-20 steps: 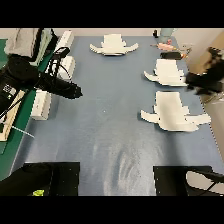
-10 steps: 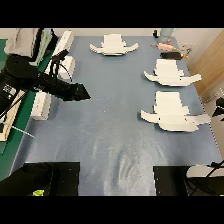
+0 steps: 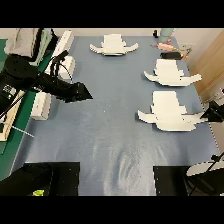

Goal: Fold the box.

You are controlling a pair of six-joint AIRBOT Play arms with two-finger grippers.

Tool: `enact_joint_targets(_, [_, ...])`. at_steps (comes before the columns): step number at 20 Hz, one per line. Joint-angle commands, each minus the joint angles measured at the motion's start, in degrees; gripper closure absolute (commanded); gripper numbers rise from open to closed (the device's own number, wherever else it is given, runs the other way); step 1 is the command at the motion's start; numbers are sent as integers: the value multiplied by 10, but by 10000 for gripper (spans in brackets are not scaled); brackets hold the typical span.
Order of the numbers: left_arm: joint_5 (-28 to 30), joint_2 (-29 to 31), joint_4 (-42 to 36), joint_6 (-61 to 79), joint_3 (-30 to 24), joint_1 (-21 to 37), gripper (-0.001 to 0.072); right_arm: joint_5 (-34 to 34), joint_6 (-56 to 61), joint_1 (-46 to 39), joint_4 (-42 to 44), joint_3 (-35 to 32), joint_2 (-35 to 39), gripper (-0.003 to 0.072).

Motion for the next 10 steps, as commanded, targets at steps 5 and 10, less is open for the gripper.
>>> enact_joint_targets(5, [1,0,-2,6,1,3,244,108,-71,8,219,2,-10,685])
enact_joint_targets(10, [-7,0,9,38,1,30,244,65,-68,74,231,-89,85,686])
